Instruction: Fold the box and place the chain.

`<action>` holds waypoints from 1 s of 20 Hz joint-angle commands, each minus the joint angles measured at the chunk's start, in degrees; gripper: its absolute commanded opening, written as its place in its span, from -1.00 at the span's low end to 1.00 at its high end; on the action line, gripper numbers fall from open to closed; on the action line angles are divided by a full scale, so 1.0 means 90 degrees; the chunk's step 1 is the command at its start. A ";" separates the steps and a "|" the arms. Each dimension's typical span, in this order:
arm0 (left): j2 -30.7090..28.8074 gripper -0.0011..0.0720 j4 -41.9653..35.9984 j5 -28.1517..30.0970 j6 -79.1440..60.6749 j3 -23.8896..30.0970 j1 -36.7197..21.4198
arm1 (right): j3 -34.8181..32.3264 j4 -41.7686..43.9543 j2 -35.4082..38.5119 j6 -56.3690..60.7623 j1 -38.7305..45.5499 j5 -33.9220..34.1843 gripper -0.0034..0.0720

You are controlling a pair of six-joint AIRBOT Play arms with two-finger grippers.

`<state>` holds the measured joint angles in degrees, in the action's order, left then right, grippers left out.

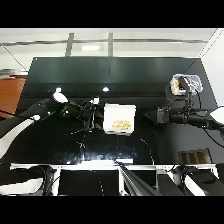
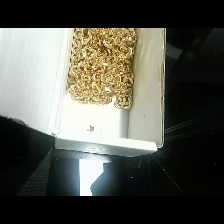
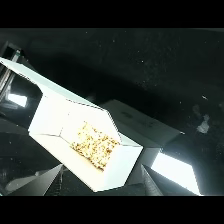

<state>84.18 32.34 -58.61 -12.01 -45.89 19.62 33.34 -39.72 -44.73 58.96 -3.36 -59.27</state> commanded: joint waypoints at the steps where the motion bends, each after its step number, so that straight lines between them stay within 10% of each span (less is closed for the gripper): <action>1: 0.0002 0.96 0.0085 -0.0104 0.0005 -0.0051 0.0002 | 0.0000 0.0005 0.0005 0.0002 0.0005 -0.0002 0.60; 20: 0.0002 0.96 0.0408 -0.0515 0.0153 -0.0459 -0.0090 | 0.0000 0.0005 0.0005 0.0002 0.0005 -0.0002 0.60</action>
<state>84.18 35.64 -63.16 -11.14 -49.15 18.94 33.34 -39.70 -44.73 58.98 -3.36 -59.29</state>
